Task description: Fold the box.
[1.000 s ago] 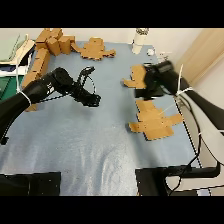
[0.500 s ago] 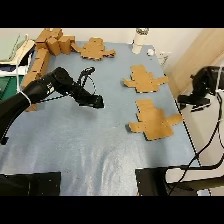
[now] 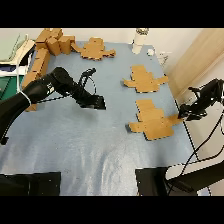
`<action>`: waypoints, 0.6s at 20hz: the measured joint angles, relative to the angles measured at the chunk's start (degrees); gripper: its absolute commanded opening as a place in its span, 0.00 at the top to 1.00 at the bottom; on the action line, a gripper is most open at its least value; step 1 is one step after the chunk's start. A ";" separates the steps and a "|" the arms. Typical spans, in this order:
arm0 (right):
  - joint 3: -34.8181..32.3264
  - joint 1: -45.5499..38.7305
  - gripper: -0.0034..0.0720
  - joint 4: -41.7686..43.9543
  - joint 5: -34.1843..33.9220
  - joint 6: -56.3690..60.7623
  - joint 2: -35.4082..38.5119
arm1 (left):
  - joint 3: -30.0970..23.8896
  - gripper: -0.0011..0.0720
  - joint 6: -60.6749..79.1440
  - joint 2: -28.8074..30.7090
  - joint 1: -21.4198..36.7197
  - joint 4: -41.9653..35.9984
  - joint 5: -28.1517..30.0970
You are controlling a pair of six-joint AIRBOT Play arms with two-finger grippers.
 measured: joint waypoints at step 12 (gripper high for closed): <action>0.04 1.90 0.95 17.77 -8.44 -6.58 -2.91 | 0.00 0.04 0.11 0.00 0.00 -3.28 -2.32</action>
